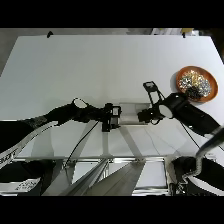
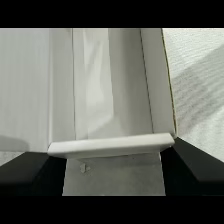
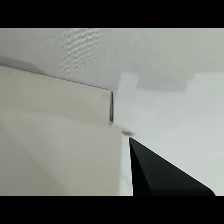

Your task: Fold the box and place the chain.

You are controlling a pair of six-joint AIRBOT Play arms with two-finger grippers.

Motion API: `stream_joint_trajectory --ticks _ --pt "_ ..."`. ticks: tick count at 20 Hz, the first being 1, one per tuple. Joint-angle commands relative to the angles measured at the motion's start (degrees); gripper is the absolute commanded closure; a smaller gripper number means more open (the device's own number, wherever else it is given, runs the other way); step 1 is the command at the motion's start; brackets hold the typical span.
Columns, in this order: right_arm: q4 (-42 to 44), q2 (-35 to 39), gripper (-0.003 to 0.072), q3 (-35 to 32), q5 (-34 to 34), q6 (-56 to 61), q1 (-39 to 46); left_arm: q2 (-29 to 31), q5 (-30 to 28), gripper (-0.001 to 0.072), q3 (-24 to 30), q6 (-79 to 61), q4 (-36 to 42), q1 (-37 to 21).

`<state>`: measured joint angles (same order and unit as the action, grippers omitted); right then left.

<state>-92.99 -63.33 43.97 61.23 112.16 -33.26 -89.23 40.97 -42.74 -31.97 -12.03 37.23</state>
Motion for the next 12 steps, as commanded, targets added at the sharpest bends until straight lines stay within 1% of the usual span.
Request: stream_joint_trajectory --ticks 1,3,5,6,7,8,12 --pt "0.0 5.4 0.0359 6.4 7.0 -9.6 4.2 0.0 0.0 0.0606 0.0 0.0 0.0 0.0" --pt "0.0 5.8 0.036 13.3 8.4 -15.0 8.9 0.0 0.0 0.0606 0.0 0.0 0.0 0.0" --pt "0.2 5.3 0.037 18.8 5.4 -18.7 15.5 0.0 0.0 0.0606 0.0 0.0 0.0 0.0" --pt "0.4 4.5 0.0372 21.0 4.5 -20.7 19.1 0.0 0.0 0.0606 0.0 0.0 0.0 0.0" --pt "0.5 3.1 0.0392 23.1 4.7 -22.5 23.0 0.0 0.0 0.0606 0.0 0.0 0.0 0.0" --pt "0.5 1.1 0.0411 24.9 4.8 -23.7 27.0 0.0 0.0 0.0606 0.0 0.0 0.0 0.0" --pt "0.5 -7.5 0.0418 27.2 3.7 -27.4 40.8 0.0 0.0 0.0606 0.0 0.0 0.0 0.0"
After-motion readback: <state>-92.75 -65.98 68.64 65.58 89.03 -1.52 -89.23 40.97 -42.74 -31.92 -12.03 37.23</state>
